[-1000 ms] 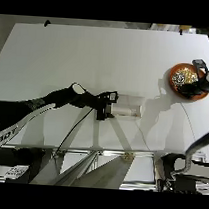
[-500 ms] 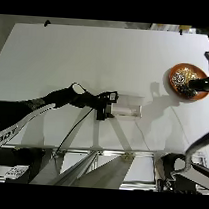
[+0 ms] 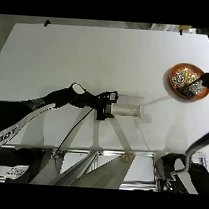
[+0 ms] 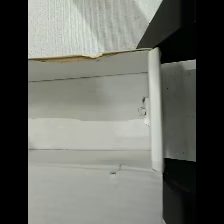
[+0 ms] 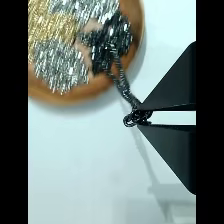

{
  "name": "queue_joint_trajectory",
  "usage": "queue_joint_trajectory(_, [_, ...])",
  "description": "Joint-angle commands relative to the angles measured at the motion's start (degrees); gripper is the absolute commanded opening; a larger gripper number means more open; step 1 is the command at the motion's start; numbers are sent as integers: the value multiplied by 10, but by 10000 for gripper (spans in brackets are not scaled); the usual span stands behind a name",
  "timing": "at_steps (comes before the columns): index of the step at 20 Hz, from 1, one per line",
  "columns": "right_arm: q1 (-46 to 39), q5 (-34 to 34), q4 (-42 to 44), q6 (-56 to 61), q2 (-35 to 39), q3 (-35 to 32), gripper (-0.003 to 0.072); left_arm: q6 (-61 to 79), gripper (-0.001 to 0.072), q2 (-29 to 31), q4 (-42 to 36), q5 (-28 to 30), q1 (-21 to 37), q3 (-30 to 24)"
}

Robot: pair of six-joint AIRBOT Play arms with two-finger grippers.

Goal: Fold the box and place the chain.

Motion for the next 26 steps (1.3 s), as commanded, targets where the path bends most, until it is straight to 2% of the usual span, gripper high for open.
queue_joint_trajectory(1, [45, 51, 86, -13, 73, 0, 19, 0, 272, 0, 0, 0, 0, 0])
queue_joint_trajectory(7, [189, 98, 114, -13, 96, 0, 19, 0, 272, 0, 0, 0, 0, 0])
queue_joint_trajectory(11, [281, 92, 123, -11, 89, -7, 20, 0, 272, 0, 0, 0, 0, 0])
queue_joint_trajectory(13, [328, 66, 123, -11, 81, -30, 20, 0, 272, 0, 0, 0, 0, 0])
queue_joint_trajectory(17, [414, -11, 119, -11, 29, -77, 20, 0, 272, 0, 0, 0, 0, 0])
queue_joint_trajectory(20, [458, -40, 110, -11, -32, -97, 20, 0, 272, 0, 0, 0, 0, 0])
queue_joint_trajectory(26, [472, -82, 66, -11, -129, -133, 20, 0, 272, 0, 0, 0, 0, 0])
